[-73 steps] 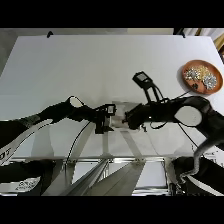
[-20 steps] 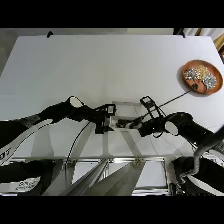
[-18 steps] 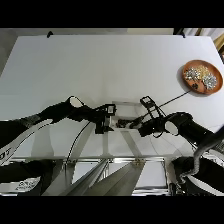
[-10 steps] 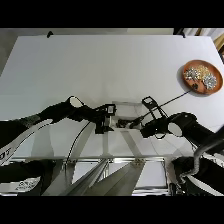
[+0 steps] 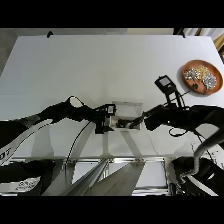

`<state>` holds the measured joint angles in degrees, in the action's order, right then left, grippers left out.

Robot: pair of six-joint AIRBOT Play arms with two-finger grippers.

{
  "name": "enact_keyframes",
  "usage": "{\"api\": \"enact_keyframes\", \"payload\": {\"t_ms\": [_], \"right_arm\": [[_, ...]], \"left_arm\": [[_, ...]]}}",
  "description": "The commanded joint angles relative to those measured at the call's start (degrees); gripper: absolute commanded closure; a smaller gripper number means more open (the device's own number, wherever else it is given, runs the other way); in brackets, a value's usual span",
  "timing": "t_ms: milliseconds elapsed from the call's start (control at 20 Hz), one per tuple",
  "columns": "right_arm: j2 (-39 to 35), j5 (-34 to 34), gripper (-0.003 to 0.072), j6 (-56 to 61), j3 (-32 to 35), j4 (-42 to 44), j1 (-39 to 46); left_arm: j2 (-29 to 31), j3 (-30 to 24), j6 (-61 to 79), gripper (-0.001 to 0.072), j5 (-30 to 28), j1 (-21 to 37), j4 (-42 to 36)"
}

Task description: Fold the box and place the chain.

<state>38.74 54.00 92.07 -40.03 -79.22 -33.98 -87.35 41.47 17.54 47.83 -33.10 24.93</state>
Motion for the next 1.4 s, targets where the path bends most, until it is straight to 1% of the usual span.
{"api": "enact_keyframes", "payload": {"t_ms": [0, 100, 250, 450, 600, 700, 900, 1000, 1050, 1100, 1150, 1200, 1250, 1350], "right_arm": [[-1.5, 0.0, 0.0668, -2.8, -6.5, 5.9, -0.1], [-1.5, -1.4, 0.0668, -2.8, -7.3, 7.8, -0.6], [0.1, -3.5, 0.0668, -2.8, -7.3, 7.7, -3.1], [8.7, -3.6, 0.0667, -2.8, -7.3, 5.9, -4.3], [15.6, -1.2, 0.0666, -2.8, -7.0, 4.6, -4.9], [18.8, -0.9, 0.0666, -2.8, -6.1, 4.5, -6.4], [21.1, -6.2, 0.0666, -2.5, -2.6, 4.1, -7.9], [21.6, -7.6, 0.0661, -2.5, -1.1, 4.3, -8.1], [21.9, -8.1, 0.0624, -2.5, -0.6, 4.5, -8.1], [22.0, -8.6, 0.0617, -2.6, -0.2, 4.5, -8.1], [22.0, -8.9, 0.0578, -2.6, 0.2, 4.4, -8.1], [22.0, -8.8, 0.0506, -2.6, 0.3, 4.3, -8.1], [21.7, -8.7, 0.0482, -2.6, 0.2, 4.4, -8.1], [18.9, -8.5, 0.0483, -2.6, 0.2, 3.8, -8.1]], "left_arm": [[0.0, 0.0, 0.0, 0.0315, 0.0, 0.0, 0.0], [0.0, 0.0, 0.0, 0.0315, 0.0, 0.0, 0.0], [0.0, 0.0, 0.0, 0.0315, 0.0, 0.0, 0.0], [0.0, 0.0, 0.0, 0.0315, 0.0, 0.0, 0.0], [0.0, 0.0, 0.0, 0.0315, 0.0, 0.0, 0.0], [0.0, 0.0, 0.0, 0.0315, 0.0, 0.0, 0.0], [0.0, 0.0, 0.0, 0.0315, 0.0, 0.0, 0.0], [0.0, 0.0, 0.0, 0.0315, 0.0, 0.0, 0.0], [0.0, 0.0, 0.0, 0.0315, 0.0, 0.0, 0.0], [0.0, 0.0, 0.0, 0.0315, 0.0, 0.0, 0.0], [0.0, 0.0, 0.0, 0.0315, 0.0, 0.0, 0.0], [0.0, 0.0, 0.0, 0.0315, 0.0, 0.0, 0.0], [0.0, 0.0, 0.0, 0.0315, 0.0, 0.0, 0.0], [0.0, 0.0, 0.0, 0.0315, 0.0, 0.0, 0.0]]}}
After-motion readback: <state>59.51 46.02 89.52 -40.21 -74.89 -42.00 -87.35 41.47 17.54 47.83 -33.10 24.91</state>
